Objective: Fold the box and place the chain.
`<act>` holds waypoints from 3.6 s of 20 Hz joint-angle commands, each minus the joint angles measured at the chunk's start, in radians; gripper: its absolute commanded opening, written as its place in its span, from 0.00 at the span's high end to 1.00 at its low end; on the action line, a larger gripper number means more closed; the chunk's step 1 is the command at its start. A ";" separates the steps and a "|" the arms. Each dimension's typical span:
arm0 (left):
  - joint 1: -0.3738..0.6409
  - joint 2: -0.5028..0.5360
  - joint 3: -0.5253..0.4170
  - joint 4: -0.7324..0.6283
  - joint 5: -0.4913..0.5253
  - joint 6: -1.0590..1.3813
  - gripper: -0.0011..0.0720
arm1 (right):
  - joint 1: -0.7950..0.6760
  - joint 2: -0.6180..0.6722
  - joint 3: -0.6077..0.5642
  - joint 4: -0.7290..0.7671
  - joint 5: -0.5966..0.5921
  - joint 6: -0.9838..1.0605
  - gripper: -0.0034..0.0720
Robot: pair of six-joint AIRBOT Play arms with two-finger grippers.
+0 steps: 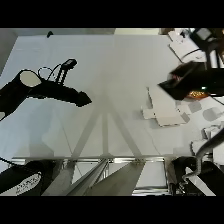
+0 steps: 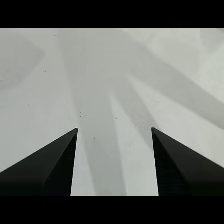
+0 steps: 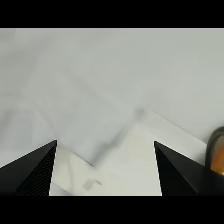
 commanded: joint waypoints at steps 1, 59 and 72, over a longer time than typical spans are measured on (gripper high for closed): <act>-0.001 0.000 0.000 0.000 0.000 0.000 0.30 | -0.110 0.014 0.004 -0.308 0.077 0.134 0.12; -0.001 0.000 0.000 0.000 0.000 0.000 0.30 | -0.051 -0.516 -0.038 0.323 -0.056 -0.058 0.94; -0.001 0.000 0.000 0.000 0.000 0.000 0.30 | 0.250 -0.500 -0.449 0.708 -0.742 -0.127 0.94</act>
